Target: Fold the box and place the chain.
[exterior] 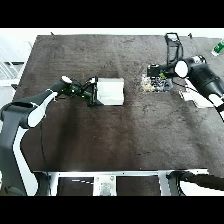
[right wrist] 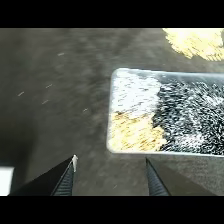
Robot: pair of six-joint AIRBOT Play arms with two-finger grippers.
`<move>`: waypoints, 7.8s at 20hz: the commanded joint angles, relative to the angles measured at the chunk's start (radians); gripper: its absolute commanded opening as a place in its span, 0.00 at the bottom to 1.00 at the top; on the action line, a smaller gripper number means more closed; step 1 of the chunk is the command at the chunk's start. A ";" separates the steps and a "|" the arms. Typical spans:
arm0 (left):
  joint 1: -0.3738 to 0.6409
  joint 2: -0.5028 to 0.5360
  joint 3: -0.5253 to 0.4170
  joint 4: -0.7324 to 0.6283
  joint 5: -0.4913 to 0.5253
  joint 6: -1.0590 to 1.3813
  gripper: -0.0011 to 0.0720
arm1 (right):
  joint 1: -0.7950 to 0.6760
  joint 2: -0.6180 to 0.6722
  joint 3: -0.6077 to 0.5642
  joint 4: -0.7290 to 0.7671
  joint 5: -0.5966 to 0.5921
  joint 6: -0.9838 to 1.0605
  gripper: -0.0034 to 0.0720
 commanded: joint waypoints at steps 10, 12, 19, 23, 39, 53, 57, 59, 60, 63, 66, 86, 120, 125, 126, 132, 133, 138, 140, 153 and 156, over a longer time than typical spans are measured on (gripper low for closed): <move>0.001 0.000 0.000 0.000 0.003 0.000 0.74 | -0.195 -0.363 0.128 0.452 0.038 -0.381 0.70; 0.001 0.000 0.000 0.000 0.003 0.000 0.74 | -0.190 -0.411 0.174 0.477 0.082 -0.427 0.70; 0.001 0.000 0.000 0.000 0.004 0.000 0.74 | -0.184 -0.438 0.192 0.484 0.111 -0.422 0.18; 0.001 0.000 0.000 0.000 0.003 0.000 0.74 | -0.184 -0.423 0.212 0.476 0.111 -0.403 0.06; 0.001 0.000 0.000 0.000 0.003 0.000 0.74 | -0.125 0.153 0.232 0.435 0.127 -0.452 0.06; 0.001 0.000 0.000 0.000 0.004 0.000 0.74 | 0.063 0.109 0.125 0.453 0.161 -0.466 0.06; 0.001 0.000 0.000 0.000 0.003 0.000 0.74 | 0.112 0.064 0.126 0.457 0.160 -0.467 0.06; 0.001 0.000 0.000 0.000 0.003 0.000 0.74 | 0.120 0.042 0.126 0.457 0.165 -0.467 0.06; 0.001 0.000 0.000 0.000 0.003 0.000 0.74 | 0.122 0.031 0.126 0.451 0.175 -0.469 0.06; 0.001 0.000 0.000 0.000 0.003 0.000 0.74 | 0.121 0.008 0.126 0.374 0.220 -0.473 0.06; 0.001 0.000 0.000 0.000 0.003 0.000 0.74 | 0.124 0.000 0.126 0.372 0.238 -0.474 0.06; 0.001 0.000 0.000 0.000 0.003 0.000 0.74 | 0.292 -0.115 0.165 0.491 0.083 -0.497 0.06; 0.001 0.000 0.000 0.000 0.003 0.000 0.74 | -0.053 -0.161 -0.298 0.586 -0.350 -0.171 0.73; 0.001 0.000 0.000 0.000 0.003 0.000 0.74 | -0.051 -0.214 -0.289 0.737 -0.497 -0.143 0.73; 0.001 0.000 0.000 0.000 0.003 0.000 0.74 | -0.045 -0.229 -0.282 0.750 -0.517 -0.143 0.73; 0.001 0.000 0.000 0.000 0.003 0.000 0.74 | 0.013 -0.344 -0.208 0.861 -0.584 -0.144 0.31; 0.001 0.000 0.000 0.000 0.002 0.000 0.74 | 0.021 -0.351 -0.204 0.865 -0.604 -0.142 0.08; 0.001 0.000 0.000 0.000 0.001 0.000 0.74 | 0.055 -0.209 -0.270 0.848 -0.615 -0.164 0.06; 0.001 0.000 0.000 0.000 0.000 0.000 0.74 | 0.092 -0.068 -0.315 0.833 -0.600 -0.202 0.06; 0.001 0.000 0.000 0.000 -0.005 0.000 0.74 | 0.383 0.078 -0.242 0.760 -0.597 -0.242 0.06; 0.001 0.000 0.000 0.000 -0.005 0.000 0.74 | 0.399 -0.029 -0.229 0.775 -0.592 -0.238 0.06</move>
